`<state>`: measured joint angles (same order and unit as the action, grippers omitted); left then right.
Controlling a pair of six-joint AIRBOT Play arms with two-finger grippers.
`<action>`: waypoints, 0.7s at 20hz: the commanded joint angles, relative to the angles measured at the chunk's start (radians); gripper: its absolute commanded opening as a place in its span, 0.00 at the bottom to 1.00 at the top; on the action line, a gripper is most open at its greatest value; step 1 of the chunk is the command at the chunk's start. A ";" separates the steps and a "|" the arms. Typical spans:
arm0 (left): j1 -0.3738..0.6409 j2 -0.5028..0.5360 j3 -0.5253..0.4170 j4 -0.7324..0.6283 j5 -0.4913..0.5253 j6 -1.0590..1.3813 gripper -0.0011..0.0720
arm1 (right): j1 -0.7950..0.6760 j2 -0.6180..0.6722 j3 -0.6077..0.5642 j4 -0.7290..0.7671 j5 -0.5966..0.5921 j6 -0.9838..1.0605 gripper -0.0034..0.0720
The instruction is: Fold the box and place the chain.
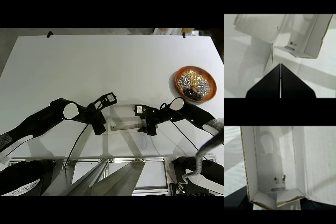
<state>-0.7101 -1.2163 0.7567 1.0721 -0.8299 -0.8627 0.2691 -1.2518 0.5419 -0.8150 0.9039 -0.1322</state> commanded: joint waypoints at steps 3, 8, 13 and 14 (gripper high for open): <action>0.001 -0.002 -0.012 0.032 -0.048 0.152 0.03 | 0.000 0.001 0.000 0.000 0.000 0.000 0.47; 0.001 -0.002 -0.077 0.069 0.024 0.184 0.39 | 0.000 0.001 0.000 0.000 0.000 0.000 0.47; -0.002 -0.002 -0.078 0.011 0.121 0.400 0.39 | 0.000 0.001 0.000 0.000 0.001 0.000 0.47; -0.002 -0.002 -0.078 -0.001 0.140 0.455 0.39 | 0.000 0.001 0.000 0.000 0.001 0.000 0.47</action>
